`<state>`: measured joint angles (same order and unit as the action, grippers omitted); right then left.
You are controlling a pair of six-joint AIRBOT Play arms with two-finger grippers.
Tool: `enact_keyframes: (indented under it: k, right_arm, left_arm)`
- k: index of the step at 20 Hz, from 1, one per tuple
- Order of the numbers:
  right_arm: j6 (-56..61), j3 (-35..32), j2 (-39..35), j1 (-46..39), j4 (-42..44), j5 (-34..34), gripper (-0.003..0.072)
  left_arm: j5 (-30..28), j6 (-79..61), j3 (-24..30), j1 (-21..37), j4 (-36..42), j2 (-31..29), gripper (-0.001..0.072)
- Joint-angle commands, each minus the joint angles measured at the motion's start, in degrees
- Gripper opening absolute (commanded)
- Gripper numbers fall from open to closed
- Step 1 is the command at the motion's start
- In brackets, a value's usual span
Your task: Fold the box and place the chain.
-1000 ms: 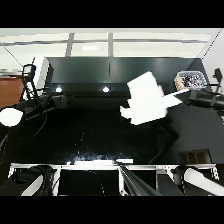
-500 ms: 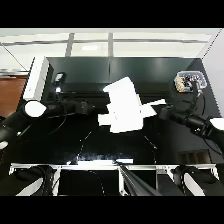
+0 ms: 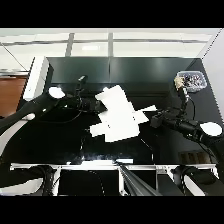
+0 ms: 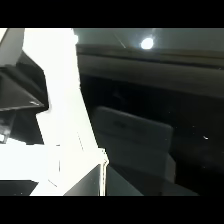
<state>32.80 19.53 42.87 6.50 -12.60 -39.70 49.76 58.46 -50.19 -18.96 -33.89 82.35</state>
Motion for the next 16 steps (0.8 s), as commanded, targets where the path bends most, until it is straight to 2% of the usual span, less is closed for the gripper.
enact_keyframes:
  k: [1, 5, 6, 7, 9, 10, 12, 14, 16]
  right_arm:
    - [0.0, -0.1, -0.1, 0.7, -0.1, 0.3, 0.0018]
    - [0.0, -0.1, -0.1, 0.7, -0.1, 0.3, 0.0018]
    - [0.0, -0.1, -0.1, 0.7, -0.1, 0.3, 0.0018]
    - [0.0, -0.1, -0.1, 0.7, -0.1, 0.3, 0.0018]
    - [0.0, -0.1, -0.1, 0.7, -0.1, 0.3, 0.0018]
    - [0.0, -0.1, -0.1, 0.7, -0.1, 0.3, 0.0018]
    - [0.0, -0.1, -0.1, 0.7, -0.1, 0.4, 0.0018]
    - [0.0, -0.1, -0.1, 0.7, -0.1, 0.6, 0.0018]
    - [0.0, -0.1, -0.1, 0.7, -0.1, 0.9, 0.0018]
  left_arm:
    - [13.3, -10.3, -4.5, 1.7, 6.7, 7.9, 0.0691]
    - [32.9, -27.8, -5.0, 6.5, 25.8, 14.1, 0.0689]
    - [34.8, -28.4, -5.1, 7.7, 27.5, 15.1, 0.0683]
    - [34.4, -28.3, -5.1, 8.6, 26.2, 15.6, 0.0673]
    - [32.3, -28.2, -5.5, 9.0, 18.6, 15.8, 0.0529]
    - [32.4, -28.2, -6.1, 8.3, 15.5, 15.8, 0.0501]
    - [33.0, -28.3, -7.3, 6.8, 12.8, 15.8, 0.0489]
    - [33.0, -29.7, -8.3, 5.1, 10.5, 15.9, 0.037]
    - [32.0, -29.9, -9.1, 3.4, 8.9, 15.9, 0.0351]
